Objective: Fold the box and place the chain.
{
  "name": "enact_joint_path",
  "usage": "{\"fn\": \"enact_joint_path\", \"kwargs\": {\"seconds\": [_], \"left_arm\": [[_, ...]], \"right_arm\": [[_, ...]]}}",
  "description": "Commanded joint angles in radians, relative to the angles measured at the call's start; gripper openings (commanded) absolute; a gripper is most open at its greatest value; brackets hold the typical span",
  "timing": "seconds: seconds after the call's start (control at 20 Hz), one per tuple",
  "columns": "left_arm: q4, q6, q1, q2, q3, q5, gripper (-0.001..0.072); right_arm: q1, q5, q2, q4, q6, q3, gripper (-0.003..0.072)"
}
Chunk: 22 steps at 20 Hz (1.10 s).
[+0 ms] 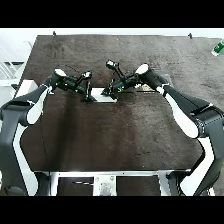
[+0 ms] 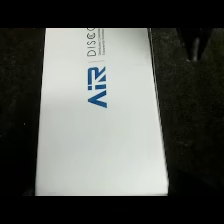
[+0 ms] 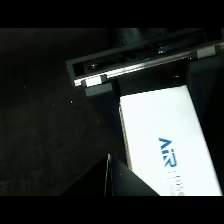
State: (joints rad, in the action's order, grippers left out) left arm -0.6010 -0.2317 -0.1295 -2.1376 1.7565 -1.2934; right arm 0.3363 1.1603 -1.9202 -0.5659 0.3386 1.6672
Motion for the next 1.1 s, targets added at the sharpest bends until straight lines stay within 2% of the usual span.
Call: {"fn": "enact_joint_path", "kwargs": {"seconds": [0.0,0.1,0.35,0.6,0.7,0.8,0.9,1.05], "left_arm": [[0.0,-0.001,0.0,0.001,0.001,0.003,0.051],[0.0,-0.001,0.0,0.001,0.001,0.003,0.051],[0.0,-0.001,0.0,0.001,0.001,0.003,0.051],[0.0,-0.001,0.0,0.001,0.001,0.003,0.051],[0.0,-0.001,0.0,0.001,0.001,0.003,0.051],[0.0,-0.001,0.0,0.001,0.001,0.003,0.051],[0.0,-0.001,0.0,0.001,0.001,0.003,0.051],[0.0,-0.001,0.0,0.001,0.001,0.003,0.051]], "right_arm": [[-0.007,-0.042,0.009,0.057,-0.024,-0.003,0.0009],[-0.005,-0.072,-0.006,0.024,0.0,-0.017,0.0009],[0.011,-0.09,-0.072,-0.165,0.135,-0.02,0.0009],[0.031,-0.082,-0.08,-0.234,0.156,-0.018,0.0009],[0.023,-0.081,-0.067,-0.165,0.144,-0.011,0.0009],[0.008,-0.079,-0.024,0.0,0.06,-0.011,0.0008],[-0.004,-0.08,0.042,0.095,0.015,-0.011,0.0007],[-0.015,-0.086,0.155,0.102,0.024,-0.012,0.0006]]}}
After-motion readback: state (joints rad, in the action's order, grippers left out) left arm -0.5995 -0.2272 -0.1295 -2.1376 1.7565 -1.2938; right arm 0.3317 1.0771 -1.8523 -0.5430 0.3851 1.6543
